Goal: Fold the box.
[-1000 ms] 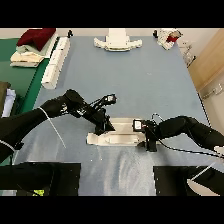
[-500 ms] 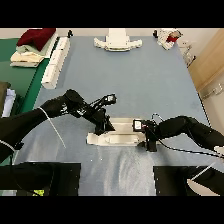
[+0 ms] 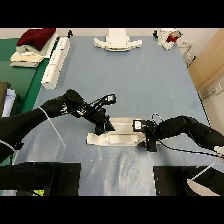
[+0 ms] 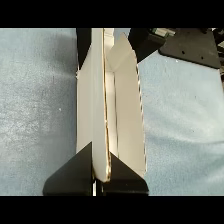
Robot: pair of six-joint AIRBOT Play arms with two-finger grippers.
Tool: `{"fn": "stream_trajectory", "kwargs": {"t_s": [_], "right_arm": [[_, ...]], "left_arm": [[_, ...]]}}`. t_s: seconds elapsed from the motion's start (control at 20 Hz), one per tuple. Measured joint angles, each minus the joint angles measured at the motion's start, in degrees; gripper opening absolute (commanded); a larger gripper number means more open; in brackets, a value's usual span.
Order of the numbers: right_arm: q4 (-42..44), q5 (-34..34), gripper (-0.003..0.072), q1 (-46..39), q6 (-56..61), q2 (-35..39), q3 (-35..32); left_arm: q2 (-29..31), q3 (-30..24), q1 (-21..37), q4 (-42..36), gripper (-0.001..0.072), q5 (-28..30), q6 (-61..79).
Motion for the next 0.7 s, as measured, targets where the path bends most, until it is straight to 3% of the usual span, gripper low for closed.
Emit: {"fn": "stream_trajectory", "kwargs": {"t_s": [0.6, 0.65, 0.7], "right_arm": [[0.0, -0.02, 0.048, 0.0, 0.0, 0.0, 0.02], [0.0, -0.02, 0.048, 0.0, 0.0, 0.0, 0.0], [0.02, -0.09, 0.048, 0.0, -0.04, -0.02, 0.02]], "left_arm": [[0.0, -0.02, 0.0, -0.74, 0.0015, 0.09, 0.0], [0.0, -0.02, 0.02, -0.76, 0.0075, 0.09, 0.0], [0.0, -0.04, 0.0, -0.81, 0.0311, 0.42, 0.0]]}}
